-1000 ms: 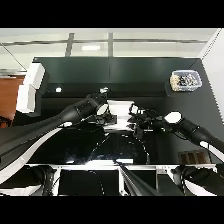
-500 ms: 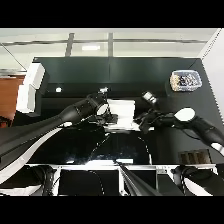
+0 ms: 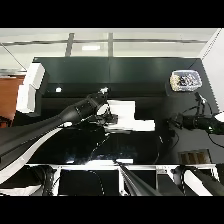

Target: Fold the box and place the chain.

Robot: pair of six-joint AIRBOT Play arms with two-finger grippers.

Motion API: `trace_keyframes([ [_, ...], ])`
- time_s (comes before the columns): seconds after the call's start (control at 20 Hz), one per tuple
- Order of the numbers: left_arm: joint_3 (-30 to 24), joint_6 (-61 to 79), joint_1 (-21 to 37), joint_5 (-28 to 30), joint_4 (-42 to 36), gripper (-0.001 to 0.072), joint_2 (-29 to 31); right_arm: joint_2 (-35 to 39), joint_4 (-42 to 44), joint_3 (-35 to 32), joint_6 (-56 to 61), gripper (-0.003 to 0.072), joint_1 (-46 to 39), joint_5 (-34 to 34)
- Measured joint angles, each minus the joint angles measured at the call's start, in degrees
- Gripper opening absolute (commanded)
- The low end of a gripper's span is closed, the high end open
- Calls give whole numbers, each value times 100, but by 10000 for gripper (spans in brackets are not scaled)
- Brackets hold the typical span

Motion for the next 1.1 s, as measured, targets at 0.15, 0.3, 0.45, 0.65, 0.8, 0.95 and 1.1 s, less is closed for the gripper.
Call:
trace_keyframes([
  [0.15,0,0,0,-4,0,27,2,-234,-11,-70,162,12,319,33],
  [0.3,0,0,0,-7,0,27,2,-595,37,-92,-11,12,785,114],
  [0.45,0,0,0,-13,0,27,0,-918,396,-103,-295,12,1167,146],
  [0.65,0,-2,0,-24,0,27,0,-1191,1473,-101,-1003,12,1486,164],
  [0.8,0,-2,0,-24,0,27,2,-1266,2026,-48,-1440,12,1574,310],
  [0.95,0,-2,0,-22,0,27,2,-1294,2315,-9,-1620,324,1659,507],
  [1.1,-2,-2,0,-24,0,27,2,-1305,2465,44,-1690,497,1867,573],
])
